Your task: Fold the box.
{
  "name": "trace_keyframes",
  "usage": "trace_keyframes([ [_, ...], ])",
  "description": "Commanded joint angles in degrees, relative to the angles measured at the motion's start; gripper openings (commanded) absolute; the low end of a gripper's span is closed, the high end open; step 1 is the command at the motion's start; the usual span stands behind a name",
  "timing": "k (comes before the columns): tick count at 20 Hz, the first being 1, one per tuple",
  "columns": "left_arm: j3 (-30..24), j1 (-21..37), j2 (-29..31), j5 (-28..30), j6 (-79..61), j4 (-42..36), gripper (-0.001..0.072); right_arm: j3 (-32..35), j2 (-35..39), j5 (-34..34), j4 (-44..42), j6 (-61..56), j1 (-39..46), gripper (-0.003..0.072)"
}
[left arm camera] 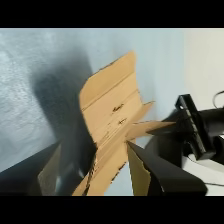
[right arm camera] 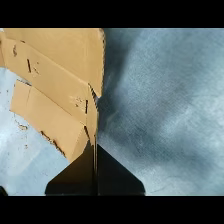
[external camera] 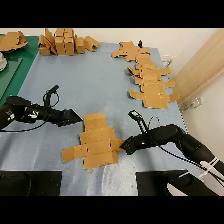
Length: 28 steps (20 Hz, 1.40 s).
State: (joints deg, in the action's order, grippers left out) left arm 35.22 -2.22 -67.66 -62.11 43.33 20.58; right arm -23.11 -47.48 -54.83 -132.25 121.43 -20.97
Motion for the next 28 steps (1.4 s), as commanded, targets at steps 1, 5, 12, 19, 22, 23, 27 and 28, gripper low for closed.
trace_keyframes([
  [1,0.0,0.4,-7.0,-7.1,-8.8,-7.9,0.0613,0.8,1.0,0.3,0.0,0.3,-0.1,0.0003],
  [5,0.1,-2.3,-12.5,-9.5,-11.9,-8.0,0.0614,0.8,1.0,0.3,0.0,-0.5,-0.1,0.0003],
  [12,5.6,-8.1,-19.2,-10.5,-16.2,-11.8,0.0563,0.8,1.0,-0.8,0.0,-1.7,-0.1,0.0003],
  [19,7.8,-9.2,-21.6,-12.5,-17.0,-10.7,0.0438,0.8,1.0,-0.7,0.0,-2.5,-0.1,0.0003],
  [22,8.0,-9.2,-23.2,-13.3,-17.0,-10.2,0.0438,0.8,1.0,-0.7,0.0,-2.8,-0.1,0.0003],
  [23,8.0,-9.2,-23.6,-13.9,-17.0,-10.1,0.0437,0.8,1.0,-0.7,0.0,-3.0,-0.1,0.0003],
  [27,8.5,-9.2,-23.7,-15.0,-17.0,-10.0,0.0436,0.8,1.0,-0.7,0.0,-3.0,-0.1,0.0004],
  [28,8.5,-9.2,-23.7,-15.0,-17.0,-9.9,0.0435,0.8,1.0,-0.7,0.0,-3.0,-0.1,0.0003],
])
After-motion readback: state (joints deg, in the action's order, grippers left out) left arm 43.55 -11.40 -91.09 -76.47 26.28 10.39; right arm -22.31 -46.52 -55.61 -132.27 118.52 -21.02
